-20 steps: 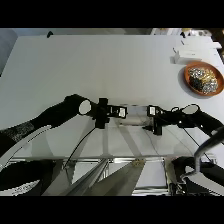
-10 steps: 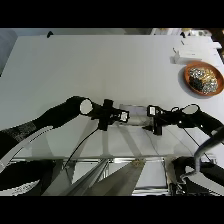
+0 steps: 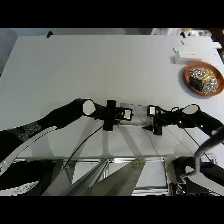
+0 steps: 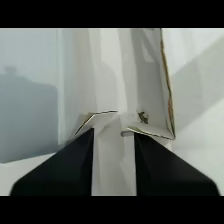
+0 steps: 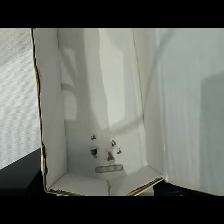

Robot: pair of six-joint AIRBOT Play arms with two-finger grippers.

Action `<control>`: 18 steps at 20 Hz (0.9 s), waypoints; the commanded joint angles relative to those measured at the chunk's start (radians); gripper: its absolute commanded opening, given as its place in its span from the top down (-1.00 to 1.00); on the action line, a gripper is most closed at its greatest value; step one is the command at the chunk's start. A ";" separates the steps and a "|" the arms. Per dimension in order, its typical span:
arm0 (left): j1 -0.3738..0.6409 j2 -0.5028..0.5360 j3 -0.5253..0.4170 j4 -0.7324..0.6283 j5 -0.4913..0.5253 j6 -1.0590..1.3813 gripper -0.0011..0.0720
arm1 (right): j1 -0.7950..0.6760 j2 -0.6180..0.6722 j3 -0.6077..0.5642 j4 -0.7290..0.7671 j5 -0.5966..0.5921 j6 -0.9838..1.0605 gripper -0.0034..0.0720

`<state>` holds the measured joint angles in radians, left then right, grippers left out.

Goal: Fold the box and place the chain.

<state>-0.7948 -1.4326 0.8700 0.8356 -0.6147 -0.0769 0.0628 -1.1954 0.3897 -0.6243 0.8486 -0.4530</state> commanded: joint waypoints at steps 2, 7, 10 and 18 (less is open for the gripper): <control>-0.013 -0.006 0.000 -0.070 0.042 0.002 0.56 | 0.000 0.001 0.000 0.000 0.000 -0.001 0.13; -0.038 -0.031 0.000 -0.117 0.011 0.002 0.41 | 0.000 0.001 0.000 0.000 0.000 -0.001 0.13; -0.041 -0.037 0.000 -0.117 0.004 -0.022 0.08 | 0.000 0.001 0.000 0.000 0.000 -0.001 0.13; -0.034 0.004 0.000 -0.101 -0.023 -0.111 0.06 | 0.000 0.001 0.000 0.000 0.000 -0.001 0.13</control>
